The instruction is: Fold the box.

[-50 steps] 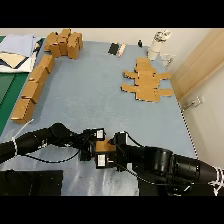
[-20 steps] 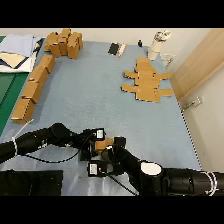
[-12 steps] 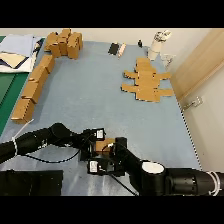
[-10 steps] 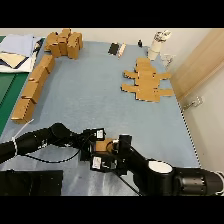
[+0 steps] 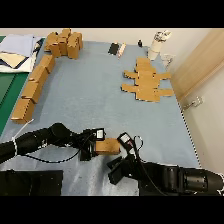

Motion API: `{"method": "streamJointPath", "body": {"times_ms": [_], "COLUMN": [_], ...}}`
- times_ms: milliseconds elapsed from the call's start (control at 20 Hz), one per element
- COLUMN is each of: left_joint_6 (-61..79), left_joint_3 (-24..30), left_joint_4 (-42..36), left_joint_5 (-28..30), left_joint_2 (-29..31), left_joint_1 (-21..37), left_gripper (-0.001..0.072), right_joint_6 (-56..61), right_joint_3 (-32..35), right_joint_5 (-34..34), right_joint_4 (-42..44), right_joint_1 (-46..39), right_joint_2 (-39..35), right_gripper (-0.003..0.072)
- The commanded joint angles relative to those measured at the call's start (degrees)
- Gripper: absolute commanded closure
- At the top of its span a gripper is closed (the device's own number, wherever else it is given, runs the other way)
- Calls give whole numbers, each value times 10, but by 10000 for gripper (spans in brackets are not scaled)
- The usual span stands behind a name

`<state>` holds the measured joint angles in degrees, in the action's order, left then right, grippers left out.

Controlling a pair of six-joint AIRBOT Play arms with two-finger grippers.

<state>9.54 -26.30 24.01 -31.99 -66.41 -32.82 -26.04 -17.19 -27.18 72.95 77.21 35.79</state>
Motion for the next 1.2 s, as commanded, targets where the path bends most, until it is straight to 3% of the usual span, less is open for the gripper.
{"method": "streamJointPath", "body": {"times_ms": [0, 100, 200, 750, 1150], "left_joint_6": [0, 0, 0, 0, 0], "left_joint_3": [0, 0, 0, 0, 0], "left_joint_4": [0, 0, 0, 0, 0], "left_joint_5": [0, 0, 0, 0, 0], "left_joint_2": [0, 0, 0, 0, 0], "left_joint_1": [0, 0, 0, 0, 0], "left_gripper": [271, 272, 272, 272, 272], "right_joint_6": [223, 222, 221, 221, 221], "right_joint_3": [46, 46, 46, 49, 59], "right_joint_5": [178, 196, 181, 83, 81], "right_joint_4": [-108, -111, -111, -71, -72], "right_joint_1": [-115, -174, -182, -97, -97], "right_joint_2": [-5, -16, -26, -25, -26], "right_gripper": [686, 686, 686, 686, 684]}}
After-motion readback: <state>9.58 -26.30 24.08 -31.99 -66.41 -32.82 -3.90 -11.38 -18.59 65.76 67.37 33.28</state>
